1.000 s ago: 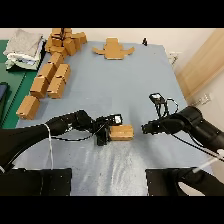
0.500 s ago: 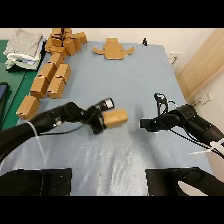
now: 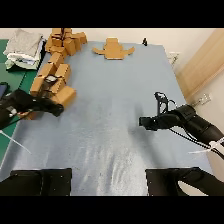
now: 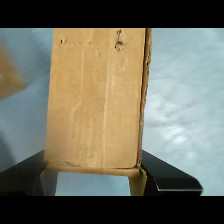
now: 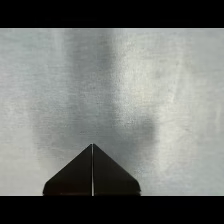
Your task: Fold the box.
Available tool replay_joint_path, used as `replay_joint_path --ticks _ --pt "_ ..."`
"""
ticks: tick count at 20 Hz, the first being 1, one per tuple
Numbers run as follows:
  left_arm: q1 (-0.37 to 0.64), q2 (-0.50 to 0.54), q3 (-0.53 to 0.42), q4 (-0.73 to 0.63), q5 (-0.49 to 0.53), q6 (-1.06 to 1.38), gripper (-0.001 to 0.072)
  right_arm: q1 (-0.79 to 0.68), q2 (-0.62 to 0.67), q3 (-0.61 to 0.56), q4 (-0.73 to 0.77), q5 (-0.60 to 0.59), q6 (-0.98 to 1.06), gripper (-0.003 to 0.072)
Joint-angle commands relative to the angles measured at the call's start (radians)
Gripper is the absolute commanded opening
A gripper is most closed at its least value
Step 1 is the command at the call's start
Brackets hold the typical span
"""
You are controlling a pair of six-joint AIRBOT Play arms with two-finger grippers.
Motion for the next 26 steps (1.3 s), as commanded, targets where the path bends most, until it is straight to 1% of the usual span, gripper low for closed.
replay_joint_path --ticks 1,3,5,8,11,13,16,18,22,26 --pt "0.157 0.017 -0.006 0.053 -0.077 -0.046 0.0480 0.000 -0.001 0.001 0.000 0.045 0.001 0.0004" --pt "0.177 0.017 -0.021 0.063 -0.072 -0.046 0.0479 0.000 -0.001 0.001 0.000 0.048 0.001 0.0004" --pt "0.178 0.010 -0.048 0.068 -0.047 -0.046 0.0479 0.000 -0.001 0.001 0.000 0.050 0.001 0.0004" --pt "0.177 -0.014 -0.069 0.050 0.043 -0.080 0.0479 0.000 -0.001 0.001 0.000 0.056 0.001 0.0004" --pt "0.170 -0.049 -0.069 -0.016 0.127 -0.084 0.0479 0.000 -0.001 0.001 0.000 0.056 0.001 0.0004" --pt "0.163 -0.092 -0.067 -0.046 0.168 -0.105 0.0479 0.000 -0.001 0.001 0.001 0.060 0.001 0.0004" --pt "0.164 -0.158 -0.038 -0.047 0.210 -0.128 0.0479 0.000 -0.001 0.001 0.003 0.060 0.001 0.0004" --pt "0.159 -0.180 0.001 -0.053 0.239 -0.129 0.0479 0.000 -0.001 0.001 0.004 0.060 0.001 0.0004" --pt "0.116 -0.217 0.064 -0.076 0.289 -0.129 0.0479 0.000 -0.001 0.001 0.004 0.077 0.001 0.0004" --pt "0.088 -0.259 0.080 -0.076 0.310 -0.128 0.0479 0.000 -0.001 0.001 0.005 0.079 0.001 0.0004"
